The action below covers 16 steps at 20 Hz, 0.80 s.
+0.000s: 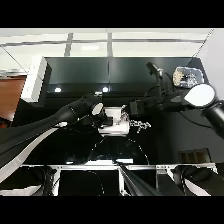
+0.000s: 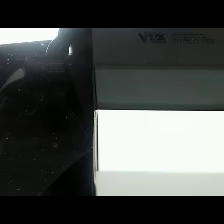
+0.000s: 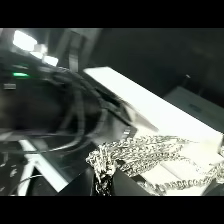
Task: Fold the box and place the chain.
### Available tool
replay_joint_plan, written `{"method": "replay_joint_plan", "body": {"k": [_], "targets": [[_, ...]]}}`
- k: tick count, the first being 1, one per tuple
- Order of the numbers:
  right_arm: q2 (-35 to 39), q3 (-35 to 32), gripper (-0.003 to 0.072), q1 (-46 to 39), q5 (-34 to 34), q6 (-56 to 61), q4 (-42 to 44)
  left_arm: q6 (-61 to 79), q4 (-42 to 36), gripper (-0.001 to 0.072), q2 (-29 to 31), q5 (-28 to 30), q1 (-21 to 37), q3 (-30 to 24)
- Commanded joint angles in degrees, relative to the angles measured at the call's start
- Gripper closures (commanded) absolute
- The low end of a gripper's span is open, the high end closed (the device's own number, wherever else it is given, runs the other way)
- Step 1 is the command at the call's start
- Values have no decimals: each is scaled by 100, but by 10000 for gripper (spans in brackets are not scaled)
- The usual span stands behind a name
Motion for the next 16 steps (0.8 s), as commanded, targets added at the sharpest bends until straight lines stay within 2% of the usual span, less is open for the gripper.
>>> {"method": "replay_joint_plan", "body": {"k": [1, 4, 5, 6, 7, 8, 10, 12, 13, 15, 16], "targets": [[-155, -350, 673, 85, -393, 15, 7, 0, 0, 680, 2, 0, 7, 0], [-306, -361, 672, 87, -428, 15, -13, 0, 0, 680, 2, 0, 7, 0], [-354, -358, 650, 92, -413, 15, -13, 0, 0, 680, 2, 0, 7, 0], [-374, -358, 484, 90, -387, 15, -15, 2, 0, 680, 2, 0, 7, 0], [-365, -356, 270, 57, -306, 11, -70, 0, 0, 680, 2, 0, 7, 0], [-334, -356, 243, -57, -140, -15, -90, 0, 2, 680, 2, 0, 7, 0], [-173, -356, 243, -509, 376, -363, -251, 0, 2, 679, 2, -2, 7, 0], [42, -361, 244, -935, 717, -424, -1191, 0, 0, 680, 2, -2, 4, 0], [118, -420, 244, -1023, 721, -662, -1639, 2, 0, 679, 2, -4, 4, 0], [181, -782, 234, -1038, 234, -1803, -1740, 2, 0, 680, 2, -7, 7, 0], [162, -1029, 9, -1034, -210, -2295, -1574, 2, 0, 679, 2, -7, 7, 0]]}}
